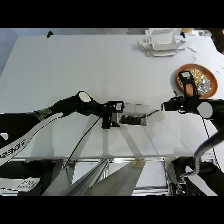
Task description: Fold the box and place the chain.
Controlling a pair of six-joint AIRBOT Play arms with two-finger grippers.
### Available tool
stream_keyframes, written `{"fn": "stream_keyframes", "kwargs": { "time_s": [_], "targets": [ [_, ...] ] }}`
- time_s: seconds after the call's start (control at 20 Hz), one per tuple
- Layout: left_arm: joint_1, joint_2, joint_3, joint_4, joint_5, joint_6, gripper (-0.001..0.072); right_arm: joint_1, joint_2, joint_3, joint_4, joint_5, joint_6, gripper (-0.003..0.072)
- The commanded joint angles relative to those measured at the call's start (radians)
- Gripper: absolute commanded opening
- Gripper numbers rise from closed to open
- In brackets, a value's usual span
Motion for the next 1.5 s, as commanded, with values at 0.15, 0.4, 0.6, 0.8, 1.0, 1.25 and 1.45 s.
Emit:
{"fn": "stream_keyframes", "kwargs": {
  "time_s": [0.15, 0.4, 0.6, 0.8, 1.0, 1.25, 1.45],
  "targets": [
    [0.001, 0.0, 0.0, 0.0, 0.0, 0.0, 0.003, 0.0, 0.08, 0.0, 0.008, 0.049, -0.008, 0.0205],
    [0.001, 0.0, 0.0, 0.0, 0.0, 0.0, 0.003, 0.0, -0.068, 0.0, 0.01, 0.008, -0.008, 0.0205],
    [0.001, 0.0, 0.0, 0.0, 0.0, 0.0, 0.003, 0.0, -0.183, 0.0, 0.01, -0.029, -0.008, 0.0205],
    [0.001, 0.0, 0.0, 0.0, 0.0, 0.0, 0.003, 0.0, -0.263, 0.0, 0.01, -0.059, -0.008, 0.0205],
    [0.001, 0.0, 0.0, 0.0, 0.0, 0.0, 0.003, 0.0, -0.281, 0.0, 0.011, -0.085, -0.008, 0.0205],
    [0.001, 0.0, 0.0, 0.0, 0.0, 0.0, 0.003, 0.0, -0.303, 0.0, 0.033, -0.092, -0.008, 0.0204],
    [0.001, 0.0, 0.0, 0.0, 0.0, 0.0, 0.003, 0.028, -0.318, 0.001, 0.028, -0.085, -0.01, 0.0035]
  ]
}}
